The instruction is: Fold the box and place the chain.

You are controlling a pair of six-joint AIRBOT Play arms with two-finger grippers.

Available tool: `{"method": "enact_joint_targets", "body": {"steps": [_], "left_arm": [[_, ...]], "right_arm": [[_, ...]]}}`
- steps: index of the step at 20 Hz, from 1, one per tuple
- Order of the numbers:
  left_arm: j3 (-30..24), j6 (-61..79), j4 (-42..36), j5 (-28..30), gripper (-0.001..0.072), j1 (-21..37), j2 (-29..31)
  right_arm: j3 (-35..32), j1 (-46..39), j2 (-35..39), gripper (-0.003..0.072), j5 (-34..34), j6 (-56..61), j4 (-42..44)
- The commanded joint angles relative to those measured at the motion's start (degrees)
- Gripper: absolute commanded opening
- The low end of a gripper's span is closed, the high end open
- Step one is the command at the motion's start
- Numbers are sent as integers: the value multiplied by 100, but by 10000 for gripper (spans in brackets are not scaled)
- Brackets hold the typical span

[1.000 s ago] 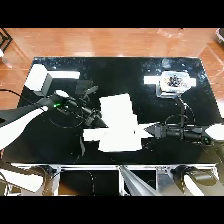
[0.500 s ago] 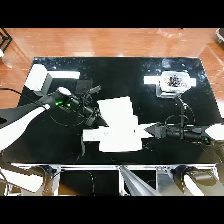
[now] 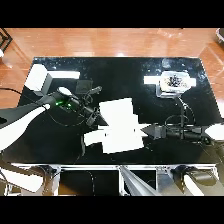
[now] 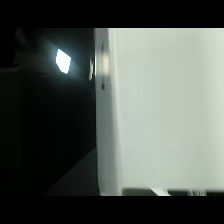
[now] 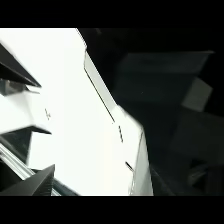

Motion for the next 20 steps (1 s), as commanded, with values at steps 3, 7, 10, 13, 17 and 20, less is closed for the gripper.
{"method": "enact_joint_targets", "body": {"steps": [3,7,10,13,17,20], "left_arm": [[4,138,22,225,13,-2,20],[-107,157,881,1040,10,-262,678],[-721,509,1082,2146,11,-592,1499],[-1484,920,1091,3084,12,-839,2168],[-1810,1464,1091,3663,16,-940,2306],[-1808,1462,1093,3644,16,-940,2175]], "right_arm": [[625,-225,2,709,407,0,-1080],[1582,-507,2,709,710,-7,-2780],[1869,-507,2,708,116,-157,-3652],[1871,-505,0,701,-402,-153,-3366],[1613,-297,-83,701,-315,-723,-1825],[1099,352,-114,702,-68,-1937,-1742]]}}
